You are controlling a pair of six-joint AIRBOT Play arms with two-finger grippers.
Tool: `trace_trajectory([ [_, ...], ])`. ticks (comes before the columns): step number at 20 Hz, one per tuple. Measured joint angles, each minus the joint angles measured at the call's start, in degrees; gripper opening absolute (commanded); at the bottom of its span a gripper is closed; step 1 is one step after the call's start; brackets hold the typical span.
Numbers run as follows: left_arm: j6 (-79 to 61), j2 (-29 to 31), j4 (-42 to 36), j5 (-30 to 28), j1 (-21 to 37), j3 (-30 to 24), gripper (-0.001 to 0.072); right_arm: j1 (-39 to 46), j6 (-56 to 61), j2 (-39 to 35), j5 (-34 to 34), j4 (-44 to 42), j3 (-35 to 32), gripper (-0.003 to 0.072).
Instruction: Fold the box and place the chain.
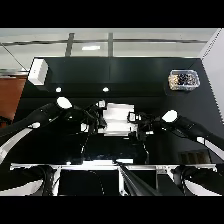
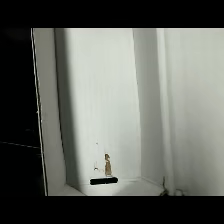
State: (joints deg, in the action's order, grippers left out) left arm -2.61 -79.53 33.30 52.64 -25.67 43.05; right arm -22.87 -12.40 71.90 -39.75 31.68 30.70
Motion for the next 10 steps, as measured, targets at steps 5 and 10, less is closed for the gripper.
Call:
trace_trajectory([
  [5, 0.0, -0.1, 0.3, -0.1, 0.0, 0.0, 0.0316, 0.0, 0.0, 0.0, 0.0, 0.0, 0.0, 0.0434],
  [10, 0.9, 0.0, 2.1, 1.1, 0.3, 1.0, 0.0025, 0.0, 0.0, 0.0, 0.0, 0.0, 0.0, 0.0434],
])
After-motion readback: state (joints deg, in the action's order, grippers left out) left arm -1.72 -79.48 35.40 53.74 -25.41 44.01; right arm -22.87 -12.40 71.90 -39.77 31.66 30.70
